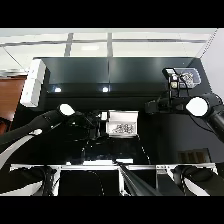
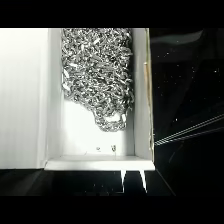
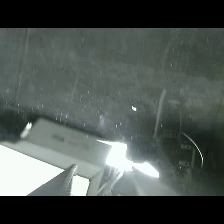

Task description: Fold the box and place the chain.

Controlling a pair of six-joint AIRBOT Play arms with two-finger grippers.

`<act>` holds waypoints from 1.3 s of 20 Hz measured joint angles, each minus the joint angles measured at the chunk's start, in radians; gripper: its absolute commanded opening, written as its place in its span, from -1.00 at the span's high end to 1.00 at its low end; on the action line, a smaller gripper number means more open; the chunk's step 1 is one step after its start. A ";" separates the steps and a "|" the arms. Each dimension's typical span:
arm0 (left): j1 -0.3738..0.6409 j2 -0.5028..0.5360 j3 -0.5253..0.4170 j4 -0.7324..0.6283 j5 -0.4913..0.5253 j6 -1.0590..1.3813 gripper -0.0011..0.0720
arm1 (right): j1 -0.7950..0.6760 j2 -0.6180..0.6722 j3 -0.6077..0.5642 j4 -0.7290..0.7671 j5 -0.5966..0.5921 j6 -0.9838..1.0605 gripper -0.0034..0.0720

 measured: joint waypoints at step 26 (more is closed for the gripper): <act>-0.012 -0.001 0.000 0.000 0.023 -0.012 -0.36 | 0.019 -0.194 0.024 0.464 0.197 -1.338 -0.93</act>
